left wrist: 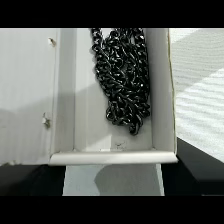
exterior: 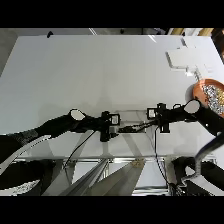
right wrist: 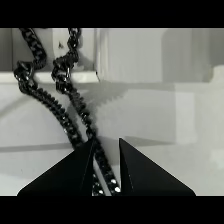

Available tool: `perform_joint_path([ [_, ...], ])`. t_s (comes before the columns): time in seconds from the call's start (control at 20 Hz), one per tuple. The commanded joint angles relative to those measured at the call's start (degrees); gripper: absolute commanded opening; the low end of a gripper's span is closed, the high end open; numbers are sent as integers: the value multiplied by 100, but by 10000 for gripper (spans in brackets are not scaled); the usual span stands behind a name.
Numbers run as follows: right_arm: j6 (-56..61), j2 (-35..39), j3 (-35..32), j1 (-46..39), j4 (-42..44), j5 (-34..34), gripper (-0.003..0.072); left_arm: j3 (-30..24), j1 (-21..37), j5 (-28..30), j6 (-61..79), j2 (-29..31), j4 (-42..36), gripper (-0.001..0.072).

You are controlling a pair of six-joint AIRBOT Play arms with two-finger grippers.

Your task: Fold the box and place the chain.

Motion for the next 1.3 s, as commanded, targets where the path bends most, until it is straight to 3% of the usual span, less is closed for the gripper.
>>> perform_joint_path([
  [0.0, -179, -4, -20, 7, 160, 170, 160, 0, -2, 0, 0, -2, 0, 345],
  [0.5, -160, -4, -20, 7, -203, 157, 156, 0, -2, 0, 0, -2, 0, 345],
  [0.6, -162, -4, -44, 7, -199, 28, 95, 0, -2, 0, 0, -2, 0, 345],
  [0.95, -160, -4, -92, 7, -197, -63, 91, 0, -2, 0, 0, -2, 0, 345],
  [1.25, 11, 50, -92, 7, -195, 168, 23, 0, -2, 0, 0, -2, 0, 345],
])
